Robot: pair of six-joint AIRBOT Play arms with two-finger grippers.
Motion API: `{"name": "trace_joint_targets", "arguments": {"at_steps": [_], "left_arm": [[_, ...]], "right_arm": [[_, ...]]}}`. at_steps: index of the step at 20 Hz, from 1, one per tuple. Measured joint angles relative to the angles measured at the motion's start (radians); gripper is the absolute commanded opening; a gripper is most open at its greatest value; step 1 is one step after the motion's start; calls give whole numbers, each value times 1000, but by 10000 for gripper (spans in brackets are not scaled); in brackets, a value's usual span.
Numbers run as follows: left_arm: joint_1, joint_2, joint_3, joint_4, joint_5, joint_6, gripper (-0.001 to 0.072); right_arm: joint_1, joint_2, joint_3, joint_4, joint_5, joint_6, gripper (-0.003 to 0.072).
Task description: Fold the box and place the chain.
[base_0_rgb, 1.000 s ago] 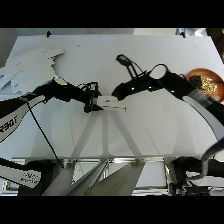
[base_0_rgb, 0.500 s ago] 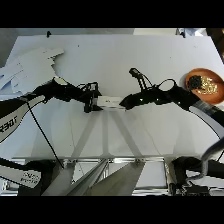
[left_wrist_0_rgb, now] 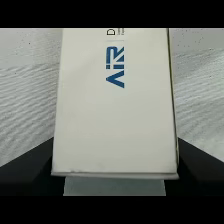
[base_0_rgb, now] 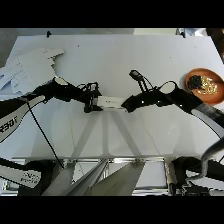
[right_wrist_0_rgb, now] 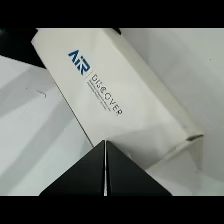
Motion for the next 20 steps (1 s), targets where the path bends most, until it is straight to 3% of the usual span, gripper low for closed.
{"name": "trace_joint_targets", "arguments": {"at_steps": [5, 10, 15, 20], "left_arm": [[0, 0, 0, 0, 1, 0, 336], [0, 0, 0, 0, 1, 1, 336], [0, 0, 0, 0, 1, 1, 336], [0, 0, 0, 0, 1, 1, 336]], "right_arm": [[-52, 227, 4, -63, -97, 61, 11], [-159, 411, 3, -441, -121, 351, 11], [-220, 466, 3, -763, -60, 571, 13], [-233, 476, 3, -830, -40, 628, 13]]}}
